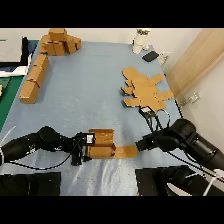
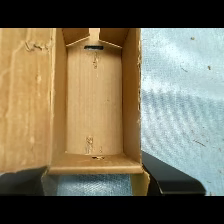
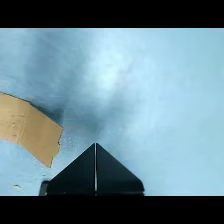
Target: Fold the box.
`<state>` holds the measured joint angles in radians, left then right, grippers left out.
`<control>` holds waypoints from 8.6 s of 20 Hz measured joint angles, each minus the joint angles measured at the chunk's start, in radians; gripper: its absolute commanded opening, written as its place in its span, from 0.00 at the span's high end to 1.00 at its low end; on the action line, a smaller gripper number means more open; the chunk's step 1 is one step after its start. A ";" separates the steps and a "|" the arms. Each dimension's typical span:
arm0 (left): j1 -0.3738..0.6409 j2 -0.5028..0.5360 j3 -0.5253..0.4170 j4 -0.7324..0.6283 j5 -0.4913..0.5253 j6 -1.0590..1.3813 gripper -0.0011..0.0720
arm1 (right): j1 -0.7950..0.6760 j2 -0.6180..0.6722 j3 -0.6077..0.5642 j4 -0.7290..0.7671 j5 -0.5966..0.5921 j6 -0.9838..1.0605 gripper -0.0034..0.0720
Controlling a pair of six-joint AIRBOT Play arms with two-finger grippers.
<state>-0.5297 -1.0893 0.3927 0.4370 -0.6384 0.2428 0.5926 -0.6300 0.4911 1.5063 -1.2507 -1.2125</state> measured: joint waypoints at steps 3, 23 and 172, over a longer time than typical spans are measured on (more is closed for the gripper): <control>0.000 0.000 0.000 0.000 0.000 0.000 0.26 | -0.049 0.005 -0.111 0.127 0.111 0.034 0.95; 0.000 0.000 0.000 0.000 0.000 0.000 0.26 | -0.018 0.000 -0.116 0.564 0.374 -0.123 0.51; 0.000 0.000 0.000 0.000 0.000 0.000 0.26 | 0.811 -0.224 0.091 -0.463 0.486 -0.399 0.75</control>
<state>-0.5297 -1.0893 0.3927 0.4374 -0.6388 0.2432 1.4033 -0.8543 0.5823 1.0435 -0.7650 -1.6115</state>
